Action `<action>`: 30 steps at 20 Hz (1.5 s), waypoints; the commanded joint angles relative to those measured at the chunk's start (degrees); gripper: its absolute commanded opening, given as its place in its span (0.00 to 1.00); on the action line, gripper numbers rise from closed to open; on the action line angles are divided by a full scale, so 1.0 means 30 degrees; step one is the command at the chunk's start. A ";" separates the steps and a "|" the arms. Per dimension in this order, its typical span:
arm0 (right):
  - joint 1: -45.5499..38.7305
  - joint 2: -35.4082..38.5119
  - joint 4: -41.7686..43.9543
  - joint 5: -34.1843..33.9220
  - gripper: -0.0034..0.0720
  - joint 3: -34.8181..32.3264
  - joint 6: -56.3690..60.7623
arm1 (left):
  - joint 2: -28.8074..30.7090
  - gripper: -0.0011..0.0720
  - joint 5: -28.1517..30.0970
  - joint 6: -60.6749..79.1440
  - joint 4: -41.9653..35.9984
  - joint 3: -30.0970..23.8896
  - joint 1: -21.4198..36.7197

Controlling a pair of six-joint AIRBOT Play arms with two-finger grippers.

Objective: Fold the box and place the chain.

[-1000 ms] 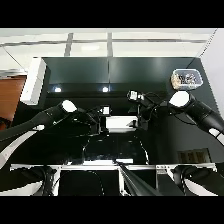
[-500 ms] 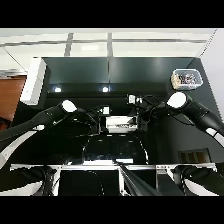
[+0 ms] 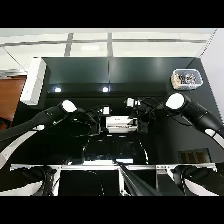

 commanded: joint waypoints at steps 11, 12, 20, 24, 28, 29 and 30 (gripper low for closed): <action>0.0087 -0.0015 -0.0321 0.0073 0.55 -0.0481 0.0117 | -0.0007 0.49 0.0015 0.0000 0.0007 0.0015 -0.0007; 0.0087 -0.0015 -0.0306 0.0073 0.55 -0.0765 0.0117 | -0.0007 0.49 0.0015 0.0000 0.0007 0.0015 -0.0007; -0.0080 0.1821 0.0022 0.0415 0.55 -0.0903 0.6062 | -0.0007 0.49 0.0022 0.0000 0.0007 0.0015 -0.0007; -0.0146 0.2178 0.1158 0.1960 0.37 -0.1523 1.5730 | -0.0007 0.49 0.0022 0.0000 0.0007 0.0015 -0.0007; -0.0146 0.1603 0.4648 -0.1778 0.07 -0.2747 1.6844 | -0.0007 0.49 0.0000 -0.0015 0.0000 0.0015 -0.0007; -0.0146 0.1115 0.5289 -0.2652 0.07 -0.2747 1.7070 | -0.0007 0.49 0.0015 -0.0007 0.0000 0.0015 -0.0007; -0.0146 0.0612 0.5785 -0.3104 0.07 -0.2747 1.7129 | -0.0007 0.49 0.0015 -0.0007 0.0000 0.0015 -0.0007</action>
